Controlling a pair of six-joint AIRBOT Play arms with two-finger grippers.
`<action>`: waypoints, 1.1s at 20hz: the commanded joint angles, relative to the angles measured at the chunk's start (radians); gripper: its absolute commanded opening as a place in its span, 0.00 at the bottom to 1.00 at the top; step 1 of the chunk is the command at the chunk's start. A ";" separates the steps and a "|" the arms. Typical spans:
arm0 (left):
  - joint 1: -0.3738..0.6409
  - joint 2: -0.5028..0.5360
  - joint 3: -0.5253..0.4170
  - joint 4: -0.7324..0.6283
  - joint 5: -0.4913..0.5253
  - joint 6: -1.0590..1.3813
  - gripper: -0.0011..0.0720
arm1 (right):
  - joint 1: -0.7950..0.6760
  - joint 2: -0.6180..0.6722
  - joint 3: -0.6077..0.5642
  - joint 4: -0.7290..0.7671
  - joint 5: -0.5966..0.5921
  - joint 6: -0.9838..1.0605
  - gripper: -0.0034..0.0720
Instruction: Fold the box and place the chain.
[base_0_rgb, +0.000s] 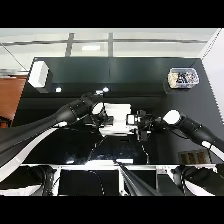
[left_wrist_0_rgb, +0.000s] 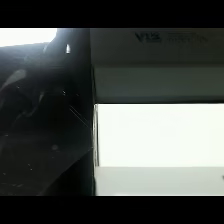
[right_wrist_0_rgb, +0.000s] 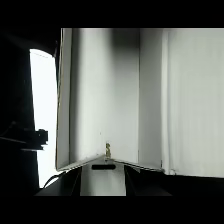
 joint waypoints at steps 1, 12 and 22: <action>0.000 0.000 0.001 -0.003 0.006 0.000 0.05 | 0.021 -0.021 0.000 0.141 -0.035 0.003 0.44; 0.000 0.000 0.001 -0.006 0.012 0.000 0.05 | 0.045 -0.043 0.000 0.112 -0.064 0.211 0.37; 0.001 0.000 0.001 -0.006 0.014 0.000 0.05 | -0.096 0.119 0.042 -0.216 0.209 0.876 0.07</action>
